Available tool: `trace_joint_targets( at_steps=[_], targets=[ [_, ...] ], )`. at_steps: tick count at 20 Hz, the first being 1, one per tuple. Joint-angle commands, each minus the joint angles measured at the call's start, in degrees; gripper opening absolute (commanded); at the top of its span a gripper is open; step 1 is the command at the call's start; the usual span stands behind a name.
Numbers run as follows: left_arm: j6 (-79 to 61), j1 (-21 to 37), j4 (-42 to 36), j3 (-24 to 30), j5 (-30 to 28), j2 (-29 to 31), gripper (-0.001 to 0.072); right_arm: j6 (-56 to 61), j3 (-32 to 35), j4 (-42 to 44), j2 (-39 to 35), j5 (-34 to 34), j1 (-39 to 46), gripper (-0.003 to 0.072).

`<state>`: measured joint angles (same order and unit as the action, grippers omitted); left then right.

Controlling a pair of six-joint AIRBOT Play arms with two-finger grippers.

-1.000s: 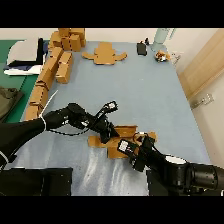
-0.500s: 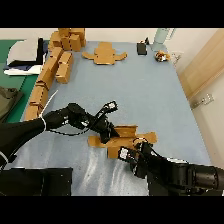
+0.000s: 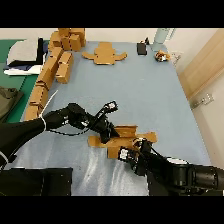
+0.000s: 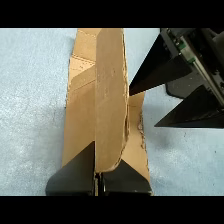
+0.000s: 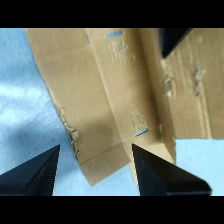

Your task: Fold the box.

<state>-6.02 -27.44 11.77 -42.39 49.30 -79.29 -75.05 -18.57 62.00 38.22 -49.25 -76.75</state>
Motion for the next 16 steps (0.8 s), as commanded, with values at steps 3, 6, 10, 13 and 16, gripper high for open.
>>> trace_joint_targets(
  at_steps=[3,6,10,13,16],
  targets=[
    [0.0,0.0,0.0,0.0,0.0,0.0,0.0014,0.0,-0.7,-1.1,-0.1,-0.1,0.0,0.0707],
    [0.0,0.0,0.0,0.0,0.0,0.0,0.0014,0.2,-0.8,-0.9,-0.1,-0.1,0.0,0.0707],
    [0.0,0.0,0.0,0.0,0.0,0.0,0.0014,0.5,-0.8,1.2,-0.1,-0.1,0.0,0.0707],
    [0.0,0.0,0.0,-0.5,-0.9,0.0,0.0014,0.7,-0.8,0.8,-0.1,-0.1,0.0,0.0708],
    [0.0,0.0,0.0,-2.4,-0.9,0.0,0.0014,0.7,-0.8,-0.5,-0.1,-0.5,0.0,0.0708]
  ],
)
